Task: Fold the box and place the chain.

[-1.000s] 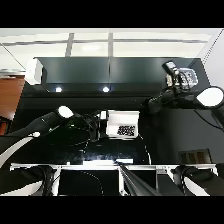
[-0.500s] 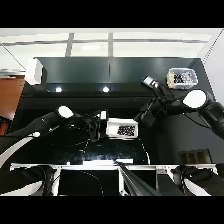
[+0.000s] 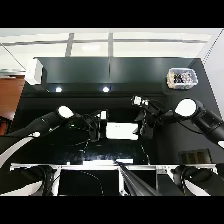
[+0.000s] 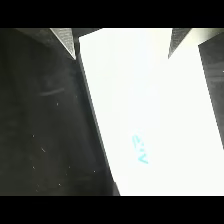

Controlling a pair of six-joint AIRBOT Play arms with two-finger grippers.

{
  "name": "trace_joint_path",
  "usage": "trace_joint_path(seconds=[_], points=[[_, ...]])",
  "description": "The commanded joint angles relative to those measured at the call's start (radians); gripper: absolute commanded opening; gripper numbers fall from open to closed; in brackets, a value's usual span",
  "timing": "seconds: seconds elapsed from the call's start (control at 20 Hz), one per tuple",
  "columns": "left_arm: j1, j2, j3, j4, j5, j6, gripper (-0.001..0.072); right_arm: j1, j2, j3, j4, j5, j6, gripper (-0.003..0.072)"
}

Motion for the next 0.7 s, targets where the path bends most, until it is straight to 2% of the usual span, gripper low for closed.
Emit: trace_joint_path(seconds=[0.0,0.35,0.65], points=[[-0.001,0.0,0.0,0.003,-0.001,0.0,0.0505,0.016,0.001,-0.014,0.002,-0.026,-0.063,0.0698],[-0.02,0.0,0.0,0.029,0.0,0.0,0.0504,0.054,0.045,0.006,0.001,0.042,0.011,0.0697],[-0.026,0.0,0.0,0.039,0.006,-0.003,0.0504,0.111,0.045,0.001,-0.069,-0.003,0.036,0.0698]])
